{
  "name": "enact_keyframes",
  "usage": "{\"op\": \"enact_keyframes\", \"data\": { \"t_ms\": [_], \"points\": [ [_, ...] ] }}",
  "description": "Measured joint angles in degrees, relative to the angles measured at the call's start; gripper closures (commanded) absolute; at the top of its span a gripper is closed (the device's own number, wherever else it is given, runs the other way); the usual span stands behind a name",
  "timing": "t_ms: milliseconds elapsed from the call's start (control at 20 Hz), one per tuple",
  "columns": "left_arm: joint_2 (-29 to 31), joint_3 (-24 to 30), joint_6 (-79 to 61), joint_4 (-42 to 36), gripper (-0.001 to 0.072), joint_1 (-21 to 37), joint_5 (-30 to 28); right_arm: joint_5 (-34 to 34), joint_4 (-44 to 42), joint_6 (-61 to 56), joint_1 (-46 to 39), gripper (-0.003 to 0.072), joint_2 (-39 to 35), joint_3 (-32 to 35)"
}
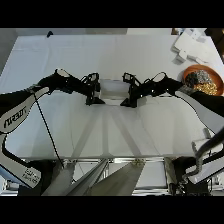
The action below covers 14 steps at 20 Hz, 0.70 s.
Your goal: Fold the box and place the chain.
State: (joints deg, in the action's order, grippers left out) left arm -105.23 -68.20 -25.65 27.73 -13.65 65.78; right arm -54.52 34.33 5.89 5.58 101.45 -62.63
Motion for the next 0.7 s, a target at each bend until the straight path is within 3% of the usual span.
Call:
{"op": "enact_keyframes", "data": {
  "t_ms": [350, 450, 700],
  "points": [
    [0.0, 0.0, 0.0, 0.0, 0.0274, 0.0, 0.0, -0.2, -0.2, 0.0, 0.0, 0.0119, 0.0, 0.0],
    [0.0, 0.0, 0.0, -0.1, 0.0274, 0.0, -0.1, -0.3, -0.2, 0.0, 0.0, -0.0018, 0.0, 0.0],
    [0.0, 0.0, 0.0, -0.2, 0.0273, 0.0, -0.2, 0.0, 2.8, 0.3, 0.0, -0.0012, -1.9, 0.1]
  ]
}}
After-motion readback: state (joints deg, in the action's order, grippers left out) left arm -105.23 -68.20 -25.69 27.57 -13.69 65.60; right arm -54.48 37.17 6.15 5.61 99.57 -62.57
